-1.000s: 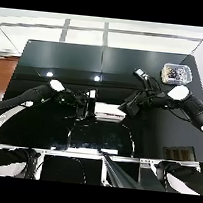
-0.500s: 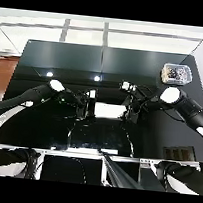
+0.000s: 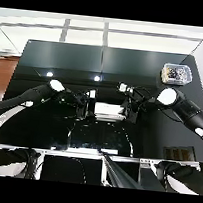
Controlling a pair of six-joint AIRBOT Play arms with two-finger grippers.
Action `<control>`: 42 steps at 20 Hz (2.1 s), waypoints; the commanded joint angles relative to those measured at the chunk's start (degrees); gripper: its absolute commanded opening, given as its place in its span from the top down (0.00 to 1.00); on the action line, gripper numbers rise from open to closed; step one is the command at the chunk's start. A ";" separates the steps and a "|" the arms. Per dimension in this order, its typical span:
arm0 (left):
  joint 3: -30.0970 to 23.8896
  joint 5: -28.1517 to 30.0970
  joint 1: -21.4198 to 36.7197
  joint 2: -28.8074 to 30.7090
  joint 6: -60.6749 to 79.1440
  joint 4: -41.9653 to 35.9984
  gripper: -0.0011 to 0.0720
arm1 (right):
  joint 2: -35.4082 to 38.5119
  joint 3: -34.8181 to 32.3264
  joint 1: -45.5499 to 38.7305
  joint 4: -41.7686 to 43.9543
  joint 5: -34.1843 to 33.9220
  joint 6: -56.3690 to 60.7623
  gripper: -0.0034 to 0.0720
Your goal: Fold the box and place the chain.
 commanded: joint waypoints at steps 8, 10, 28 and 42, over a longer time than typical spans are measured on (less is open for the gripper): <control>0.07 0.04 -0.04 -0.04 0.00 0.00 0.51 | -0.04 0.02 0.04 -0.20 -0.17 0.17 0.56; 0.07 0.04 -0.04 -0.04 0.00 0.00 0.51 | -0.11 -0.13 0.04 -0.22 0.02 0.17 0.55; 0.07 0.04 -0.04 -0.04 0.00 0.00 0.51 | -0.09 -1.42 0.04 -0.15 0.70 0.42 0.54; 0.07 0.04 -0.04 -0.04 0.00 0.00 0.51 | 2.97 -4.31 -0.94 13.51 -3.10 50.77 0.93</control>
